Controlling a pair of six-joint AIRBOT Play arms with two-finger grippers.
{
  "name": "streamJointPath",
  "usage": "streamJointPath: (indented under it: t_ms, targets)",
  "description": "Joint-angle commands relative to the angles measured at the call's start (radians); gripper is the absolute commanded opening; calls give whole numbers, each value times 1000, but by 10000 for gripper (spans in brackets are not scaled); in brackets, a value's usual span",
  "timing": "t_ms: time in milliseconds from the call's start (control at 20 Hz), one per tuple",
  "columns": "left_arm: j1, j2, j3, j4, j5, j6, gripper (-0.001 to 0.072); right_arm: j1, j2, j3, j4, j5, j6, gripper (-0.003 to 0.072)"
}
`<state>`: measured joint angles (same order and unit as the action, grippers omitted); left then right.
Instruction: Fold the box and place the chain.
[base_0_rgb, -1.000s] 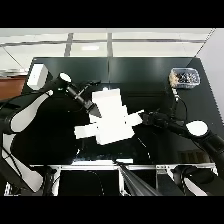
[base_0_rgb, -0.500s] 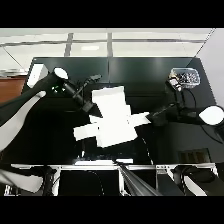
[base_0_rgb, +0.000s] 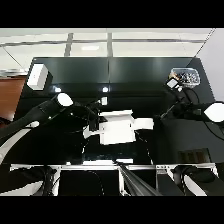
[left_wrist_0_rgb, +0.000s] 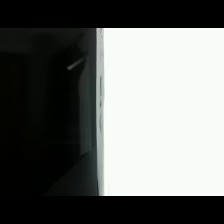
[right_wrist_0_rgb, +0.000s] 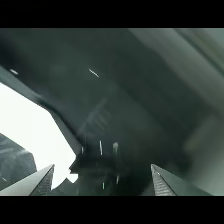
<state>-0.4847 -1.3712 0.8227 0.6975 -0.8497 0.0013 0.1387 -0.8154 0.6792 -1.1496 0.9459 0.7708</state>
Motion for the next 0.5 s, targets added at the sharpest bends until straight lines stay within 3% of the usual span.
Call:
streamJointPath:
  t_ms: [0,150,300,450]
  targets:
    - [-33,-29,-14,39,115,79,26,-1,0,-54,256,-26,-373,711]
    - [-35,-41,-14,39,131,81,26,0,-14,-143,349,-30,-545,712]
    - [-34,-41,-14,39,186,75,26,29,-49,-205,356,-31,-654,711]
    - [-40,-45,-14,34,180,75,25,105,-111,-219,356,-51,-750,711]
